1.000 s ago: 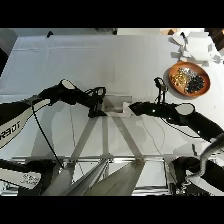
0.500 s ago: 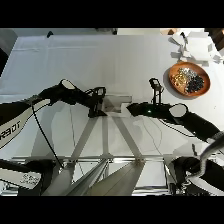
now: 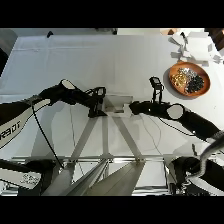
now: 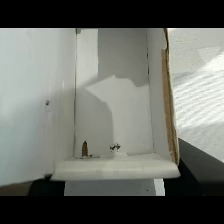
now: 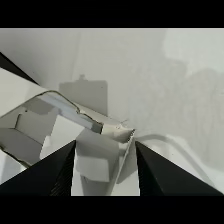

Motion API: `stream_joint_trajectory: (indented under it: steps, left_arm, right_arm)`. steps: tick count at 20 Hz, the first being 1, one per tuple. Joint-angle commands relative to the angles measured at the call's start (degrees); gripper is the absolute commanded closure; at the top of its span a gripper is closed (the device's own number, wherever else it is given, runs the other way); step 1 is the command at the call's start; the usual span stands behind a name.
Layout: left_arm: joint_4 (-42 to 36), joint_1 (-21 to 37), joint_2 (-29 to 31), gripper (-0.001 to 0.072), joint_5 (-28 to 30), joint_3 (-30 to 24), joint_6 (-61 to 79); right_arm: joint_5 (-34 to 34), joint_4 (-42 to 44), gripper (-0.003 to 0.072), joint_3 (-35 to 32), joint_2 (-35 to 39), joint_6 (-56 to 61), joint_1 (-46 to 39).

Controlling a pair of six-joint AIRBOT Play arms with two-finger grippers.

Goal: Fold the box and place the chain.

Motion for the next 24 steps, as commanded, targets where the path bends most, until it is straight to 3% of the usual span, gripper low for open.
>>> stream_joint_trajectory:
  steps: [1, 5, 8, 12, 15, 24]
  left_arm:
    - [0.02, 0.02, 0.00, 0.0569, 0.00, 0.00, 0.00]
    - [0.02, 0.02, 0.00, 0.0569, 0.00, 0.00, 0.00]
    - [0.02, 0.02, 0.00, 0.0569, 0.00, 0.00, 0.00]
    - [0.02, 0.02, 0.00, 0.0569, 0.00, 0.00, 0.00]
    - [0.02, 0.02, 0.00, 0.0569, 0.00, 0.00, 0.00]
    - [0.02, 0.02, 0.00, 0.0569, 0.00, 0.00, 0.00]
  right_arm:
    - [3.52, -1.01, 0.0264, 2.36, -0.02, 1.44, 0.07]
    - [8.13, -1.14, 0.0265, 4.37, -0.04, 4.09, 0.07]
    - [10.69, -5.77, 0.0264, 4.37, -0.07, 4.35, 0.57]
    - [10.60, -14.60, 0.0263, 4.37, -0.07, 6.12, 3.08]
    - [7.93, -20.06, 0.0263, 4.37, -0.09, 16.37, 3.28]
    - [7.26, -20.13, 0.0264, 4.74, -0.09, 21.14, 3.30]
